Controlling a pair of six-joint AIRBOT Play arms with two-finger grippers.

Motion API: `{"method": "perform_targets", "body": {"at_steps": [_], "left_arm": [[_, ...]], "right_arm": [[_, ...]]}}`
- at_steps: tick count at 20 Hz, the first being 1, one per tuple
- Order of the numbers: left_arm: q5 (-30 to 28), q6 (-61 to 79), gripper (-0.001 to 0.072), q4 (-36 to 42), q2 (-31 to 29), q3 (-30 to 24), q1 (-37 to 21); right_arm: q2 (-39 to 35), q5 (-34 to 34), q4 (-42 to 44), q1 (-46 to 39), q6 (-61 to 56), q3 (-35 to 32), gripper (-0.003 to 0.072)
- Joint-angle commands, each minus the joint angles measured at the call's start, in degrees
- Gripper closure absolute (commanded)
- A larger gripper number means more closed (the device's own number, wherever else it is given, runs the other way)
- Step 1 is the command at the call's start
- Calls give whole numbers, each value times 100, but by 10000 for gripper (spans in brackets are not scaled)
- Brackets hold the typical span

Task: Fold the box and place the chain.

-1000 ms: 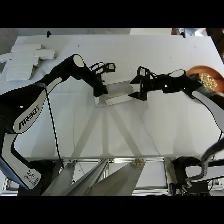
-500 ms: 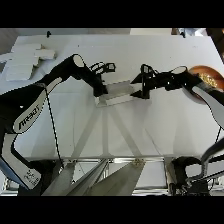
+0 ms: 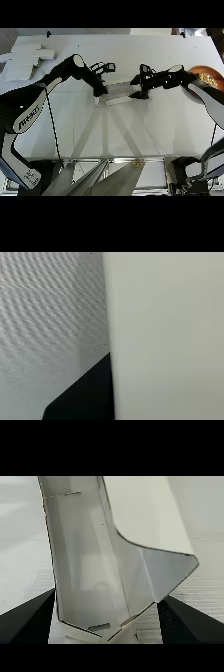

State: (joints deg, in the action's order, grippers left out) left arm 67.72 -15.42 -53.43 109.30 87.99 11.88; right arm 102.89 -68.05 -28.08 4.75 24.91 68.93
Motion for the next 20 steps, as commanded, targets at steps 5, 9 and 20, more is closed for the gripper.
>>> {"method": "perform_targets", "body": {"at_steps": [5,9,20], "left_arm": [[0,-2,693,-2,-2,0,0],[0,-2,693,0,-2,0,0],[0,-2,693,0,-2,2,0]], "right_arm": [[188,-492,-509,-101,-219,203,-2],[188,-214,-197,31,-31,203,-2],[197,-448,-317,199,31,214,-2]]}}
